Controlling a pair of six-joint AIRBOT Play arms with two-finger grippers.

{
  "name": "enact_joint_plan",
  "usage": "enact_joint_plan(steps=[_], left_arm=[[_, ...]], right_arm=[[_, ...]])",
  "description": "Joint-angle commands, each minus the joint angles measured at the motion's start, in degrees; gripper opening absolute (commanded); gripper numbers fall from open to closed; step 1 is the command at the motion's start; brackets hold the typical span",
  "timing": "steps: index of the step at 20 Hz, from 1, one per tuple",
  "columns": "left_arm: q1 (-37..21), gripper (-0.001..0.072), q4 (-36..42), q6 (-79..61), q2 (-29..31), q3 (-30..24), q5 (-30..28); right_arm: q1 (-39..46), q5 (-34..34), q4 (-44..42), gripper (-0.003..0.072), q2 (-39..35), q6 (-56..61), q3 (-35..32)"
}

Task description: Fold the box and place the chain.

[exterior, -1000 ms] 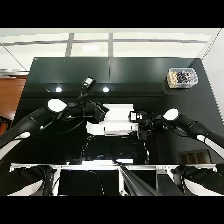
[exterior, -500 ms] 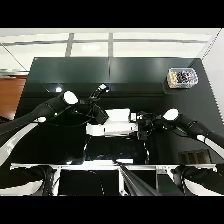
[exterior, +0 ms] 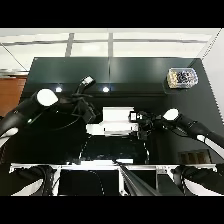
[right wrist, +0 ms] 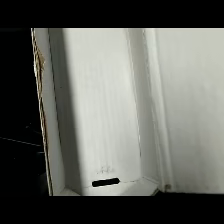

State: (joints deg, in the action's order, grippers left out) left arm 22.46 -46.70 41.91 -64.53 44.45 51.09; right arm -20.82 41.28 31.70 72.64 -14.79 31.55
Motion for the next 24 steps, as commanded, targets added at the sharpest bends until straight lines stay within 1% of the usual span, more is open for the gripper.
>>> enact_joint_plan(steps=[1,2,3,4,5,6,8,9,10,12,13,15,17,19,20,21,22,24], left_arm=[[-0.7,0.0114,2.29,-11.63,5.4,-7.67,-0.76],[0.46,0.0387,2.01,-17.59,5.14,-8.48,-0.9],[1.75,0.0587,1.86,-24.65,4.72,-8.76,-1.31],[2.78,0.072,1.44,-29.79,4.2,-8.68,-2.51],[3.8,0.0719,0.02,-31.69,3.69,-8.68,-4.68],[4.85,0.0719,-3.23,-31.67,3.1,-8.68,-6.62],[6.51,0.0719,-10.27,-31.65,1.86,-8.68,-7.58],[6.99,0.0717,-11.15,-31.45,1.25,-8.68,-7.56],[7.37,0.0712,-10.71,-31.32,0.55,-8.68,-7.58],[7.91,0.0695,-7.43,-31.32,-0.9,-8.68,-7.96],[8.28,0.0681,-4.9,-31.32,-1.62,-8.7,-8.55],[9.14,0.0678,-1.79,-31.39,-2.47,-8.7,-10.64],[10.16,0.0677,-1.66,-31.39,-2.56,-8.7,-12.61],[10.38,0.0672,-1.66,-31.41,-2.56,-8.7,-12.39],[10.36,0.0594,-1.92,-31.41,-2.56,-8.7,-11.87],[10.36,0.0443,-1.88,-31.39,-2.56,-8.7,-11.61],[10.38,0.0353,-1.86,-31.41,-2.56,-8.7,-11.65],[10.36,0.0335,-1.86,-31.41,-2.56,-8.7,-11.91]], right_arm=[[0.0,0.02,0.0,0.0228,0.02,-0.02,0.0],[0.0,0.02,0.0,0.0228,0.02,-0.02,0.0],[0.0,0.02,0.0,0.0229,0.02,-0.02,0.0],[0.0,0.02,0.0,0.0228,0.02,-0.02,0.0],[0.0,0.02,0.0,0.0228,0.02,-0.02,0.0],[0.0,0.02,0.0,0.0228,0.02,-0.02,0.0],[0.0,0.02,0.0,0.0228,0.02,-0.02,0.0],[0.0,0.02,0.0,0.0228,0.02,-0.02,0.0],[0.0,0.02,0.0,0.0228,0.02,-0.02,0.0],[0.0,0.02,0.0,0.0228,0.02,-0.02,0.0],[0.0,0.02,0.0,0.0228,0.02,-0.02,0.0],[0.0,0.02,0.0,0.0228,0.02,-0.02,0.0],[0.0,0.02,0.0,0.0228,0.02,-0.02,0.0],[0.0,0.02,0.0,0.0228,0.02,-0.02,0.0],[0.0,0.02,0.0,0.0228,0.02,-0.02,0.0],[0.0,0.02,0.0,0.0228,0.02,-0.02,0.0],[0.0,0.02,0.0,0.0228,0.02,-0.02,0.0],[0.0,0.02,0.0,0.0228,0.02,-0.02,0.0]])
